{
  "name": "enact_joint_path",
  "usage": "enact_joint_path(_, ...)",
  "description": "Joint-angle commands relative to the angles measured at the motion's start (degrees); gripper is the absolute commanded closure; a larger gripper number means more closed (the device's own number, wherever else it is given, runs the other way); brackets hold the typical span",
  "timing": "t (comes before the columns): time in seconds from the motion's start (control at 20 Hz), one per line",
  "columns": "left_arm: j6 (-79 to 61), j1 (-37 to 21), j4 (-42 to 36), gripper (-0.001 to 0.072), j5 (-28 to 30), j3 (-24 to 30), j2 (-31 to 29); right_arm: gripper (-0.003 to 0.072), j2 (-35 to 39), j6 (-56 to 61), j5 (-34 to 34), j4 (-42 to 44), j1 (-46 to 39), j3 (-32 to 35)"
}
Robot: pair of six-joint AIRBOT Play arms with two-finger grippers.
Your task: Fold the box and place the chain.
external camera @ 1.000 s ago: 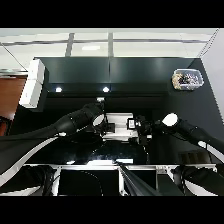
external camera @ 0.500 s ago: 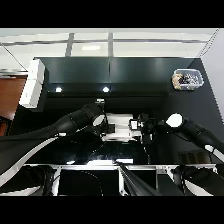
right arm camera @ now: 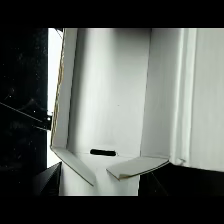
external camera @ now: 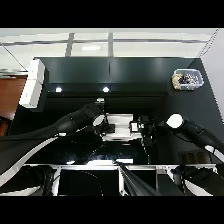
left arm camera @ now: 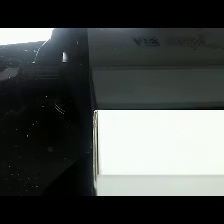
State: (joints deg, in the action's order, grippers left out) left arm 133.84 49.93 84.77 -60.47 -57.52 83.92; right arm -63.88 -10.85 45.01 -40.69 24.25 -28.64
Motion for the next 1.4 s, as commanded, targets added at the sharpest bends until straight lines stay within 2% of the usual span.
enact_joint_path(0.0,0.0,0.0,0.0,0.0681,0.1,0.0,0.0,0.0187,0.0,-0.1,0.4,3.1,0.0,0.0)
enact_joint_path(0.05,-0.1,0.0,0.0,0.0680,0.1,0.0,0.0,0.0257,0.0,-0.1,0.4,3.2,0.0,0.0)
enact_joint_path(0.6,0.0,0.0,0.0,0.0680,0.1,0.0,0.0,0.0259,-1.2,-0.1,0.4,10.7,0.0,0.0)
enact_joint_path(0.65,0.0,0.0,0.0,0.0681,0.1,0.0,0.0,0.0344,-1.2,-0.1,0.4,10.7,0.0,0.0)
enact_joint_path(0.7,-0.1,0.0,0.0,0.0681,0.1,0.0,0.0,0.0516,-1.2,-0.1,0.4,10.6,0.0,0.0)
enact_joint_path(0.9,0.0,0.0,0.0,0.0680,0.1,0.0,0.0,0.0518,-1.4,-0.1,0.9,11.8,0.0,0.0)
enact_joint_path(1.1,0.0,0.0,0.0,0.0680,0.1,0.0,0.0,0.0517,-2.7,-0.1,-0.3,19.2,0.2,0.0)
enact_joint_path(1.35,0.0,0.0,0.0,0.0680,0.1,0.0,0.0,0.0518,-3.5,-0.1,-1.9,19.3,0.2,0.0)
